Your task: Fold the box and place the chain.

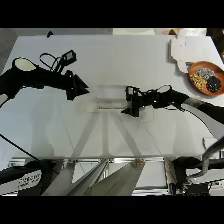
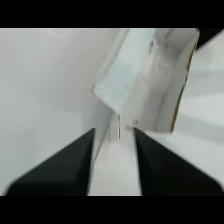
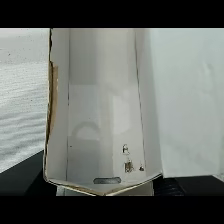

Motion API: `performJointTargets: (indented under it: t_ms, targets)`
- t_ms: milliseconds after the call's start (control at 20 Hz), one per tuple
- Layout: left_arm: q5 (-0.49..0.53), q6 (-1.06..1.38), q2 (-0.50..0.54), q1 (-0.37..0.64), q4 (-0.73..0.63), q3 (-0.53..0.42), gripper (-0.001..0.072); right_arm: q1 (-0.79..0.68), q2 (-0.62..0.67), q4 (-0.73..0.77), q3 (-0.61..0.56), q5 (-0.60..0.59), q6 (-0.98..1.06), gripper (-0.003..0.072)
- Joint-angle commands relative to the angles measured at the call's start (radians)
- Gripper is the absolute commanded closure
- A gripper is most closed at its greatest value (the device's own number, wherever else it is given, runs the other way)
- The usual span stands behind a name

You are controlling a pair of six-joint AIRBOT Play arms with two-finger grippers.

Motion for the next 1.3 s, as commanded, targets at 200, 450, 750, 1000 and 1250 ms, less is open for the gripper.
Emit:
performJointTargets:
  t_ms: [200,450,750,1000,1250]
  targets:
    - [0.157,0.138,0.007,-0.084,0.192,-0.073,0.0236,-0.001,0.0,0.0,0.001,0.001,0.001,0.0171]
    - [0.142,0.328,-0.054,-0.08,0.111,-0.113,0.0029,-0.001,0.0,0.0,0.001,0.001,0.001,0.017]
    - [0.117,0.451,-0.15,-0.077,0.024,-0.115,0.0004,-0.001,0.0,0.0,0.001,0.001,0.001,0.0171]
    - [0.076,0.476,-0.188,-0.078,-0.027,-0.116,0.008,-0.001,0.0,0.0,0.001,0.001,0.001,0.017]
    - [0.043,0.489,-0.188,-0.077,-0.032,-0.116,0.0086,-0.001,0.0,0.0,0.001,0.001,0.001,0.017]
